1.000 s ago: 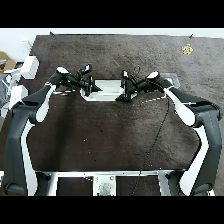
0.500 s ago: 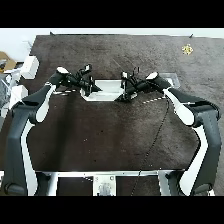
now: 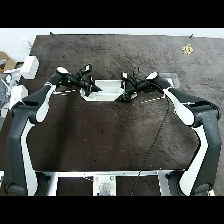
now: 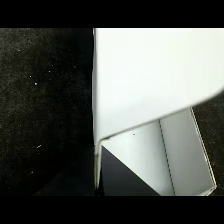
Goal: Fold the box and place the chain.
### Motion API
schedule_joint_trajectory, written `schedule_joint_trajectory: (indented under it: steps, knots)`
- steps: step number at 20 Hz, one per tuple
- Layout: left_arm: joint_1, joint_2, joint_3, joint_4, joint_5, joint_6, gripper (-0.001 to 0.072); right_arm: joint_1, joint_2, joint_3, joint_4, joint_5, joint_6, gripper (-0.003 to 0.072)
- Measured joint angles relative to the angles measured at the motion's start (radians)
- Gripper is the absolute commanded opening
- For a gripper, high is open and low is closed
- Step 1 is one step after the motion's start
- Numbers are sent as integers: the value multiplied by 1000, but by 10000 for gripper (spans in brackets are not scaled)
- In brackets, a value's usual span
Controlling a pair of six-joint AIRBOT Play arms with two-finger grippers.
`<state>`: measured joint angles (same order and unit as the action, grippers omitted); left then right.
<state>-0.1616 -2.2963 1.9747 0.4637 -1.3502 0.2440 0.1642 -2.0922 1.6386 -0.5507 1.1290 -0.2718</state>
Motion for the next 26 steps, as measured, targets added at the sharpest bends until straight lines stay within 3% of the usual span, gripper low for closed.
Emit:
schedule_joint_trajectory:
  steps: [26]
  knots:
    - [0, 0, 0, 0, 0, 0, 11, 0, 0, 0, -4, -14, -1, 440]
